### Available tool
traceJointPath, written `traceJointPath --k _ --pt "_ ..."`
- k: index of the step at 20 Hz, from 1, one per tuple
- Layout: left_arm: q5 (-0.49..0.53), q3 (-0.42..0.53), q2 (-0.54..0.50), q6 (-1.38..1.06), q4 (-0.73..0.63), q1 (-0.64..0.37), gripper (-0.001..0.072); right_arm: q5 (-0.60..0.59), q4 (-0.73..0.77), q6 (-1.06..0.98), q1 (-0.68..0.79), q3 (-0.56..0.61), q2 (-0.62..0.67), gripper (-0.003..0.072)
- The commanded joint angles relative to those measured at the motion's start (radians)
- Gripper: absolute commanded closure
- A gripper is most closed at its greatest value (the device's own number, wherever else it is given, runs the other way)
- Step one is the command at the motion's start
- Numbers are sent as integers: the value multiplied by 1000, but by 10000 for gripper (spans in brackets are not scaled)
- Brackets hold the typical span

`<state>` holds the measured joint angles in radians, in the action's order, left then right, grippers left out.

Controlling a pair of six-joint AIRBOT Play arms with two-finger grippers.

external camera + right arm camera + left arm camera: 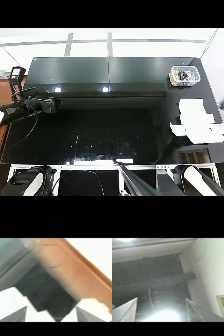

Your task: Fold the box and place the chain.

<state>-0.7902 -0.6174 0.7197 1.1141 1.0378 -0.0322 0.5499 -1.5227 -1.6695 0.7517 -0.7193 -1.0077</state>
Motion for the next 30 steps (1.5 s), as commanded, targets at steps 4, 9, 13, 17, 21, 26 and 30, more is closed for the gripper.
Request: traceJointPath --k 4,9,13,17,21,26,30 --pt "-9 0 0 1 -3 0 11 397 331 566 335 -295 -300 -24" --pt "-43 0 0 1 -3 0 11 640 339 736 332 -454 -488 -24" --pt "-53 0 0 1 -6 0 11 668 347 890 319 -460 -506 -22" --pt "-53 0 0 1 -7 0 12 712 341 924 317 -461 -512 566" --pt "-53 0 0 1 -7 0 12 798 361 930 281 -460 -505 671" --pt "-49 0 0 1 -11 0 11 843 568 930 127 -424 -430 671" --pt "-48 0 0 1 -13 0 11 821 778 926 -19 -334 -328 671"
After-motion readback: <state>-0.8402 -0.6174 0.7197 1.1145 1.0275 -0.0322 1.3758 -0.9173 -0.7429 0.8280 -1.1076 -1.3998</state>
